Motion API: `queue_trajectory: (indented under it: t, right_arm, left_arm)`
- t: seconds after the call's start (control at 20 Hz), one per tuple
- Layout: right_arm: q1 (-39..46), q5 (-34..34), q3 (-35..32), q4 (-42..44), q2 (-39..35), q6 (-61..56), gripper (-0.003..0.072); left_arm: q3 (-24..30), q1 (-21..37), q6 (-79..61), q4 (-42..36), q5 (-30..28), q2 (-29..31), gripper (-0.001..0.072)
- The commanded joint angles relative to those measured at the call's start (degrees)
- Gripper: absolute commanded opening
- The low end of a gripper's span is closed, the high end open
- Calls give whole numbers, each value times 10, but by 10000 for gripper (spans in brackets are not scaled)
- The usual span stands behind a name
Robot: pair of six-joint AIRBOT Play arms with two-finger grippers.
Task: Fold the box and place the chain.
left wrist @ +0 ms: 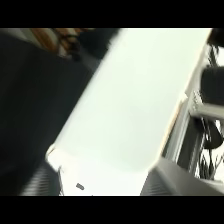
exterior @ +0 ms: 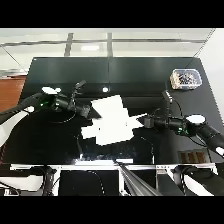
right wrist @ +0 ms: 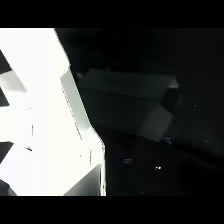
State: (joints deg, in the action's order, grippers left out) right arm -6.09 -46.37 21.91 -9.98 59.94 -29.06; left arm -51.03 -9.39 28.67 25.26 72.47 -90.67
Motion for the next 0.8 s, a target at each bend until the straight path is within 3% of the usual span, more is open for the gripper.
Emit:
queue_trajectory:
  t: [0.0, 0.05, 0.15, 0.2, 0.25, 0.4, 0.6, 0.75]
  right_arm:
    - [-1, 1, 0, 0, 0, 0, 14]
    - [-1, 1, 0, -1, 0, 0, 14]
    - [-1, 1, 0, -1, 0, 0, 14]
    - [-1, 1, 0, -1, 0, 0, 14]
    - [-1, 1, 0, -1, 0, -1, 14]
    - [-1, 1, 0, -1, 0, -1, 14]
    - [-1, -24, 4, -19, 0, -22, 14]
    - [-1, -25, 19, -80, 0, -53, 14]
  left_arm:
    - [-26, -9, -41, 7, 60, -40, 484]
    - [-36, -10, -43, 14, 70, -51, 484]
    - [-53, -15, -48, 27, 73, -66, 344]
    - [-61, -17, -52, 36, 73, -69, 330]
    - [-69, -19, -56, 45, 73, -70, 213]
    - [-90, -23, -78, 68, 75, -70, 40]
    - [-103, -32, -123, 76, 66, -63, 26]
    - [-103, -51, -145, 106, -4, -36, 25]
